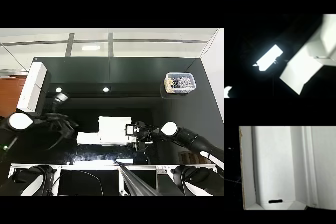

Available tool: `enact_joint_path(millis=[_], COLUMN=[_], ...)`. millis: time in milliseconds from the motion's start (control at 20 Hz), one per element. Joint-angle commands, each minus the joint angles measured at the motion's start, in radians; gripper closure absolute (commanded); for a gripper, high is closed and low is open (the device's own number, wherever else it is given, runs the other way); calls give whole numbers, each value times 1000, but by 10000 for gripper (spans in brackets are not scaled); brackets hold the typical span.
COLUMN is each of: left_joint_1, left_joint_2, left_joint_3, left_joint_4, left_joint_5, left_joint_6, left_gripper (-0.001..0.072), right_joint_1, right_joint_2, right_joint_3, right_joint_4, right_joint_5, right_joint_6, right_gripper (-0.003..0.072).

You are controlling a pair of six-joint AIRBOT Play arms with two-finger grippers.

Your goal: Fold the box and place the chain.

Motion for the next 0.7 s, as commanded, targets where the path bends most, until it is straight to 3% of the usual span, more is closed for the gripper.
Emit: enact_joint_path(millis=[0,150,300,450,650], left_joint_1=[237,330,341,274,129], left_joint_2=[10,-31,-127,-245,-351], left_joint_3=[-35,-126,-163,-163,-161], left_joint_4=[17,3,-126,-215,-313], left_joint_5=[-102,-92,-166,-171,-56], left_joint_6=[-280,-682,-520,-437,-430], left_gripper=[687,687,687,688,686], right_joint_1=[0,0,0,0,0], right_joint_2=[-1,-1,-1,-1,-1], right_joint_3=[0,0,0,0,0], right_joint_4=[-1,-1,-1,-1,-1], right_joint_5=[0,0,0,0,0], right_joint_6=[0,0,0,0,0], right_gripper=[450,450,450,450,450])
